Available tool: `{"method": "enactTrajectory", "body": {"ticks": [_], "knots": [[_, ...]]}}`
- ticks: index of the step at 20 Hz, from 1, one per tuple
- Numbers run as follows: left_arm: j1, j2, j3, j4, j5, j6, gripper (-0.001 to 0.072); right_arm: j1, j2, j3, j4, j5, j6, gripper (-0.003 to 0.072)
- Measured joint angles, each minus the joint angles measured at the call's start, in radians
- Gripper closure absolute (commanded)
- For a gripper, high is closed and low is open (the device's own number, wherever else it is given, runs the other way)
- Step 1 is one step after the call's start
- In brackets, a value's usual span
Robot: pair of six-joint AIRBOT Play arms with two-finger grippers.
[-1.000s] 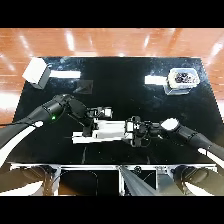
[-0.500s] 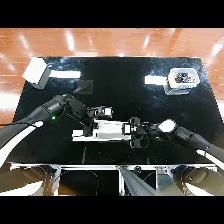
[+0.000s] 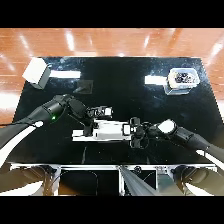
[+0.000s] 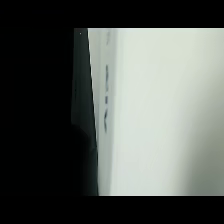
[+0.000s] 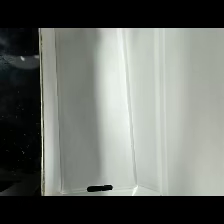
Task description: Fold the box and place the chain.
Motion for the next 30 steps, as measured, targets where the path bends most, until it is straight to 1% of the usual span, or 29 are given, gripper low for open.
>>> {"method": "enactTrajectory", "body": {"ticks": [3,4,5,6,9,16,17,18,30], "knots": [[0.0,0.0,0.0,0.0,0.001,-0.001,0.0694,0.0,-0.001,0.0,-0.003,0.003,0.0,-0.003],[0.0,0.0,0.0,0.0,0.001,-0.001,0.0694,0.0,-0.001,0.0,-0.003,0.003,0.0,-0.0004],[0.0,0.0,0.0,0.0,0.001,-0.001,0.0694,0.0,-0.001,0.0,-0.003,0.003,0.0,0.0164],[0.0,0.0,0.0,0.0,0.0,-0.001,0.0694,0.0,-0.001,0.0,-0.003,0.006,0.0,0.0194],[0.0,0.0,0.0,0.0,0.0,-0.001,0.0694,0.0,-0.001,0.0,-0.002,0.005,0.001,0.0195],[0.0,0.0,0.0,0.0,0.0,-0.002,0.0692,0.0,-0.001,0.0,-0.001,0.002,0.0,0.0192],[0.0,0.0,0.0,0.0,0.0,-0.002,0.0692,0.0,-0.001,0.0,-0.001,0.001,0.0,0.0132],[0.0,0.0,0.0,-0.001,0.001,-0.002,0.0692,0.0,-0.001,0.0,0.0,0.0,0.0,-0.0034],[0.0,0.0,0.0,-0.006,0.004,-0.002,0.0692,0.0,-0.001,0.0,0.01,-0.008,0.001,-0.003]]}}
